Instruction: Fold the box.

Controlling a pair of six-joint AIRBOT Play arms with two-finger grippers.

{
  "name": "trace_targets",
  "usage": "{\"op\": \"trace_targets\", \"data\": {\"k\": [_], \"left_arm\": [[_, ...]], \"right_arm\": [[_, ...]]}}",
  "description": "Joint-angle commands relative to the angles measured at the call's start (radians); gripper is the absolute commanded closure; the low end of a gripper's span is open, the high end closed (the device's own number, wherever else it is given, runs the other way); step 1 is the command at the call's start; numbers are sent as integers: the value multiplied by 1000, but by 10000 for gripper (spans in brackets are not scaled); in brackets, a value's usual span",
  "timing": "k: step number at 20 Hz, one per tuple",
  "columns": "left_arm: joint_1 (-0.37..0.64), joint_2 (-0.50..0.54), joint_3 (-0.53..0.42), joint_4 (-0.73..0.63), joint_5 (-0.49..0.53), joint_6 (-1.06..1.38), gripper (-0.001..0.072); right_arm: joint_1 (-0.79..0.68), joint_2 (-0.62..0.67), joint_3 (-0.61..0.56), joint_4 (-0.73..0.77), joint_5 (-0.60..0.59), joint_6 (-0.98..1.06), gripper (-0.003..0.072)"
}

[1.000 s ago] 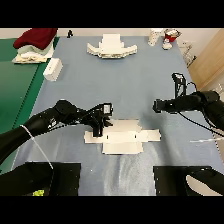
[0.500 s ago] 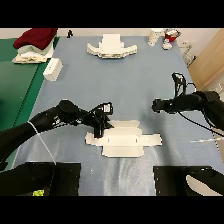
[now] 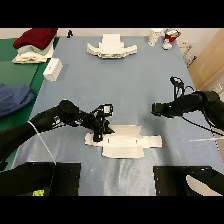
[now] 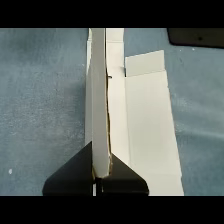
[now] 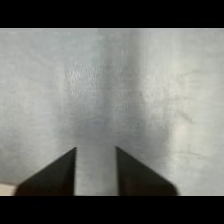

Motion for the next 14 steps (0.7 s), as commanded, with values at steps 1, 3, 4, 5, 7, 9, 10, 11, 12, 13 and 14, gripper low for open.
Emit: {"op": "trace_targets", "data": {"k": [1, 3, 4, 5, 7, 9, 10, 11, 12, 13, 14], "left_arm": [[0, -1, 0, 2, 2, -23, 697], [0, -1, 0, 1, 3, -23, 697], [0, -1, 0, 1, 4, -23, 697], [0, -1, 0, 1, 4, -23, 697], [0, -1, 0, 1, 3, -23, 697], [0, -1, 0, 1, 3, -23, 697], [0, -1, 0, 1, 3, -23, 697], [0, -1, 0, 1, 3, -23, 697], [0, -1, 0, 1, 3, -23, 697], [0, -1, 0, 1, 3, -23, 697], [0, -1, 0, 1, 3, -23, 697]], "right_arm": [[1, 1, 1, 20, -90, -5, 498], [1, 3, 1, 45, -134, -14, 537], [1, 9, 1, 75, -159, -45, 622], [6, 22, 1, 107, -188, -78, 685], [50, 70, 1, 113, -239, -79, 685], [124, 142, 1, 108, -286, -37, 686], [171, 179, -1, 103, -309, 4, 685], [232, 220, -3, 86, -332, 61, 686], [308, 259, -4, 57, -354, 130, 686], [388, 295, -8, 16, -364, 207, 686], [478, 328, -18, -23, -364, 287, 686]]}}
